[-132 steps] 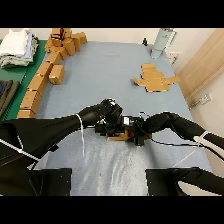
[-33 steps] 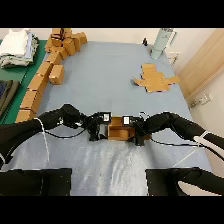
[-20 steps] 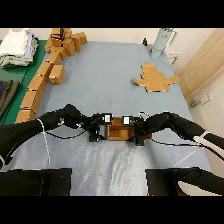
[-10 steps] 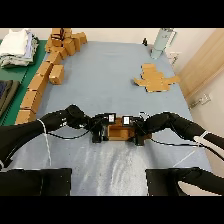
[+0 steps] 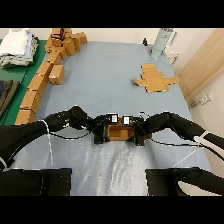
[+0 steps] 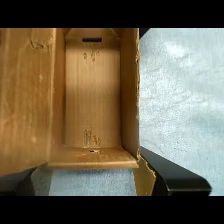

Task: Fold the box.

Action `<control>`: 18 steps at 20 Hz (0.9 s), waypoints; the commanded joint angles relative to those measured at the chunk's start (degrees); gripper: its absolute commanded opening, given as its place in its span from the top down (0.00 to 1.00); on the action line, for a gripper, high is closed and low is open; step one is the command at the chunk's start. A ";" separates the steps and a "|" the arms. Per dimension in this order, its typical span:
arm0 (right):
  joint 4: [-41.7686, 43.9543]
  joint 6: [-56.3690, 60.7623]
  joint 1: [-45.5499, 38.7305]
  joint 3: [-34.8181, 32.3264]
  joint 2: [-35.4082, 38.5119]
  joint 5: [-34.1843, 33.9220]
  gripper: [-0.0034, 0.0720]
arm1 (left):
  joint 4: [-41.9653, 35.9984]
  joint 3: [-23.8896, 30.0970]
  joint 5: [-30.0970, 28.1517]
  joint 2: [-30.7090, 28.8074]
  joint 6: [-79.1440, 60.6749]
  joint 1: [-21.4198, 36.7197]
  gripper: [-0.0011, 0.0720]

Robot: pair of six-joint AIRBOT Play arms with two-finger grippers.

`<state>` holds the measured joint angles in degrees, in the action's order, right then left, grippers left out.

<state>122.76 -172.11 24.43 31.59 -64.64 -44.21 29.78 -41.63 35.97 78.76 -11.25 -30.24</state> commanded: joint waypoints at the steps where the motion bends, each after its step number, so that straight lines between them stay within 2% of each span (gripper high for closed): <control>1: 0.02 0.02 0.04 -0.02 -0.04 0.00 0.18 | 4.79 0.02 -0.02 0.46 5.29 -0.04 0.03; 13: 0.02 0.00 0.04 -0.02 -0.04 0.00 0.18 | 2.08 -0.24 -1.09 0.59 5.29 -0.50 0.04; 14: 0.02 0.02 0.04 -0.02 -0.04 0.02 0.18 | 1.88 -0.28 -1.07 0.59 5.27 -0.50 0.12; 15: 0.02 0.02 0.04 -0.02 -0.04 0.00 0.18 | 1.92 -0.35 -1.09 0.59 5.20 -0.50 0.33; 16: 0.02 0.00 0.04 -0.02 -0.04 0.00 0.18 | 1.92 -0.33 -1.09 0.61 4.98 -0.50 0.36; 18: 0.02 0.02 0.04 -0.02 -0.04 0.00 0.18 | 1.92 -0.33 -1.05 0.66 4.83 -0.50 0.36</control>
<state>122.76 -172.09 24.45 31.59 -64.64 -44.21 32.03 -41.91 34.65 79.42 -6.22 -30.72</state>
